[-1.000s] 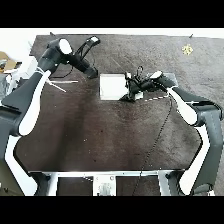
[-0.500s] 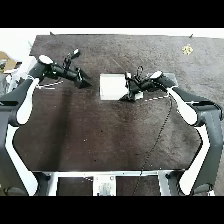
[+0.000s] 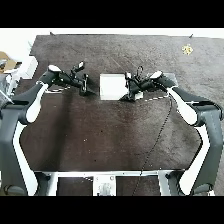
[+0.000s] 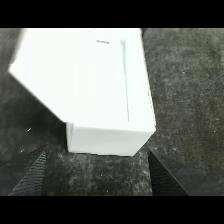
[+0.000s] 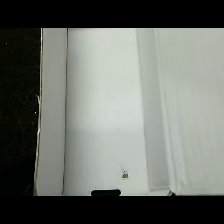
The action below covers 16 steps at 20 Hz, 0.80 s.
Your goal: Fold the box and place the chain.
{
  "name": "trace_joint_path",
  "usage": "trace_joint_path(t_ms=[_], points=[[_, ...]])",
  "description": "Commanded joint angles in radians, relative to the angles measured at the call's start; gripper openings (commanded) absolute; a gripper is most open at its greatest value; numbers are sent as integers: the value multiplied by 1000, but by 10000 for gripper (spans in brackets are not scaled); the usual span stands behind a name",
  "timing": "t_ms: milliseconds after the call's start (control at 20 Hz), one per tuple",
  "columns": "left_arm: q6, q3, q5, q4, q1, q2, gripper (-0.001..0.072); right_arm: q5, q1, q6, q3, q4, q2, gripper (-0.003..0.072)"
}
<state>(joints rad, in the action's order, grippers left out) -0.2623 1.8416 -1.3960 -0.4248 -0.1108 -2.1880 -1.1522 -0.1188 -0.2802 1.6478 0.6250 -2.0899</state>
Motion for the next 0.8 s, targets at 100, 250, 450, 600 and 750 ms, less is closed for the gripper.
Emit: trace_joint_path(t_ms=[100, 250, 450, 600, 750], points=[[-77, 0, 16, 11, -15, -43, 720, 0, -1, 0, 0, 0, 0, 507], [-97, 0, 27, 31, -15, -44, 720, 0, 0, 0, 0, 0, 0, 507], [-98, 0, 8, 43, -19, -44, 720, 0, -1, 0, 0, 0, 0, 507], [-97, 0, -10, 39, -19, -45, 720, 0, -1, 0, 0, 0, 0, 507], [-95, 0, -9, 43, -19, -49, 720, 0, -1, 0, 0, 0, 0, 507]])
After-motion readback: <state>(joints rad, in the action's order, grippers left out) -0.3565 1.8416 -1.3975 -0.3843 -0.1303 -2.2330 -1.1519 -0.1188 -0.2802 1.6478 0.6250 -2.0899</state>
